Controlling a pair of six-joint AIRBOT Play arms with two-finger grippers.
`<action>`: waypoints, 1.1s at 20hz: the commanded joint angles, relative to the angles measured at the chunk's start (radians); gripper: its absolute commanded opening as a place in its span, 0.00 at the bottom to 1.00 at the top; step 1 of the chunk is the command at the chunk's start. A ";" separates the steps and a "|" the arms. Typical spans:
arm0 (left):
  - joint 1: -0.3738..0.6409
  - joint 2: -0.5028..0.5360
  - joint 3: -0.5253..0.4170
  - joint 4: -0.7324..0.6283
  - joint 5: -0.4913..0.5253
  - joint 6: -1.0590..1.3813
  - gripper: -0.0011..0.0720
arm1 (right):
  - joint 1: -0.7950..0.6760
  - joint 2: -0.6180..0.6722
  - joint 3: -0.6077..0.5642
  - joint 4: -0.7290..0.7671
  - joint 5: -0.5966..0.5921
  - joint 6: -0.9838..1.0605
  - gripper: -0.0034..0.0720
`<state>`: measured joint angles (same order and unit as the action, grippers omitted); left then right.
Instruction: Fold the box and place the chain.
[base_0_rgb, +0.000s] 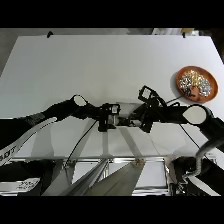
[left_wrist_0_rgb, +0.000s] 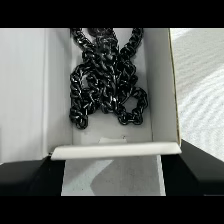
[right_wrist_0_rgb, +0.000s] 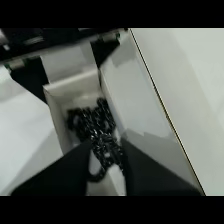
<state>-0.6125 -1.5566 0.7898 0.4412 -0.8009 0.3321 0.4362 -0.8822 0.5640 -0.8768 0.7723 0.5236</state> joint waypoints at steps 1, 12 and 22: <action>0.000 0.001 0.000 0.000 0.000 0.000 0.30 | 0.002 -0.039 0.006 -0.105 -0.033 -0.068 0.50; 0.000 0.001 0.000 0.000 0.000 0.000 0.30 | -0.341 -0.029 0.193 -0.216 0.145 -0.248 0.30; 0.000 0.001 0.000 0.000 0.000 0.000 0.30 | -0.274 -0.352 0.090 -0.186 0.230 -0.655 0.55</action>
<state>-0.6125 -1.5566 0.7898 0.4412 -0.8009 0.3325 0.1341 -1.1580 0.6800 -1.1095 0.9985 -0.0036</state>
